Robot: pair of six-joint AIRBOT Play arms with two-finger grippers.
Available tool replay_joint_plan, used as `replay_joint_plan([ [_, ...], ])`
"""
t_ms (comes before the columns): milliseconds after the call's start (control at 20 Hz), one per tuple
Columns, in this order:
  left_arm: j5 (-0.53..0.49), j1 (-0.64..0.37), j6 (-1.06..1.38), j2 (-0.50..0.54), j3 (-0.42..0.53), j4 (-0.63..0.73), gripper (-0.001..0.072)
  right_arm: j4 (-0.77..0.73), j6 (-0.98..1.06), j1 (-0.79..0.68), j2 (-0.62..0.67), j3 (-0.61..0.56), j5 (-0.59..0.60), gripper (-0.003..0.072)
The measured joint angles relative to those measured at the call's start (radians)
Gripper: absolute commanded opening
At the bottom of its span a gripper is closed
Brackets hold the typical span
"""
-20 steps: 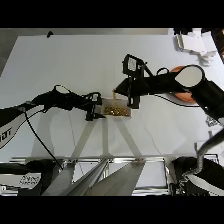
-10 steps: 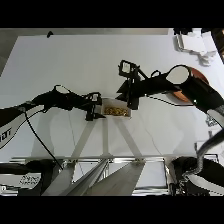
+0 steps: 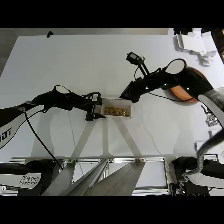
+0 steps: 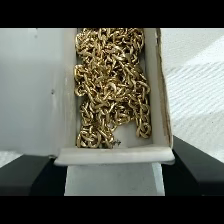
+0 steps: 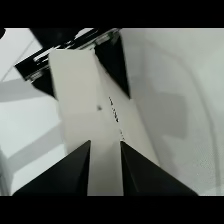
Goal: Fold the box and place the chain.
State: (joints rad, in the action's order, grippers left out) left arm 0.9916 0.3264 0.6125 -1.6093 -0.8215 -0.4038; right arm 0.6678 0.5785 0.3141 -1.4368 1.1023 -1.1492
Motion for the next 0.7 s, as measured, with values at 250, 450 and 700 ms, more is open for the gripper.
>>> replay_joint_plan([
  [250,0.0,0.0,0.0,0.0,0.0,0.0,0.0213,-0.01,-0.069,0.009,-0.042,0.004,-0.058,0.0266],
  [450,0.0,0.0,0.0,0.0,0.0,0.0,0.0213,-0.002,-0.132,0.036,-0.033,-0.008,-0.045,0.0266],
  [700,0.0,0.0,0.0,0.0,0.0,0.0,0.0213,0.076,-0.213,0.119,0.05,-0.084,0.122,0.0266],
])
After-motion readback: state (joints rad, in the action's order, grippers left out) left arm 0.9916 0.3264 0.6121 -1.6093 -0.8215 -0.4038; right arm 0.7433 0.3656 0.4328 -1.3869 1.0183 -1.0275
